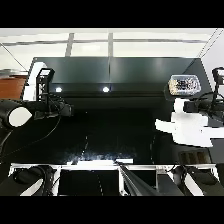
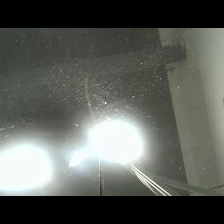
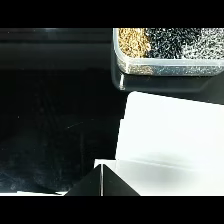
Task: Fold the box and place the chain.
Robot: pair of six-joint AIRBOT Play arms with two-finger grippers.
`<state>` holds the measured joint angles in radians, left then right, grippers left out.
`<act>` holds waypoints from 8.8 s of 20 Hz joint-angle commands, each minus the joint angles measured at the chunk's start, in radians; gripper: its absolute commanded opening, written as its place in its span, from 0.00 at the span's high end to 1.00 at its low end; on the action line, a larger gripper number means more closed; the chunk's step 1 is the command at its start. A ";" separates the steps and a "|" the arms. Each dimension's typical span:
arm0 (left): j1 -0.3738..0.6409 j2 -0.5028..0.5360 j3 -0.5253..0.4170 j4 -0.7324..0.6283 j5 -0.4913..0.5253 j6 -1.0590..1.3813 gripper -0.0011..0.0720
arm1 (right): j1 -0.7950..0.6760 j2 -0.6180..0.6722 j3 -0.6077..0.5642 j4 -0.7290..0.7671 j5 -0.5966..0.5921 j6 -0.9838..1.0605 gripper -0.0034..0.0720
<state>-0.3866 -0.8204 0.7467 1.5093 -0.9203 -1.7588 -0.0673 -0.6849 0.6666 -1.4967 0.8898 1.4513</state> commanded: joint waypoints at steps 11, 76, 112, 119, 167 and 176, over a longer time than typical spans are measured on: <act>0.001 0.001 0.000 0.000 0.000 0.000 0.94 | 0.001 0.001 -0.001 0.000 0.000 0.000 0.92; 0.000 -0.142 0.000 -0.064 0.176 -0.003 0.02 | -0.823 -0.848 0.406 0.596 0.721 -0.539 0.92; 0.175 -0.800 0.002 -1.223 -0.405 1.333 0.04 | 0.293 0.053 -0.371 0.923 -0.151 -0.367 0.92; 0.175 -0.823 0.005 -1.155 -0.469 1.398 0.31 | 0.293 0.053 -0.371 0.919 -0.151 -0.367 0.92; -0.156 -0.391 -0.219 -0.841 0.238 2.017 0.94 | 0.333 0.005 -0.182 0.547 0.014 -0.893 0.04; -0.155 -0.422 -0.219 -0.840 0.240 2.017 0.94 | 0.431 -0.080 -0.213 0.495 0.010 -0.941 0.04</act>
<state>-0.5426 -1.2385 0.5266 0.6647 -0.6830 0.2565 0.3481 -0.7395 0.4595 -0.9852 0.8864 0.5259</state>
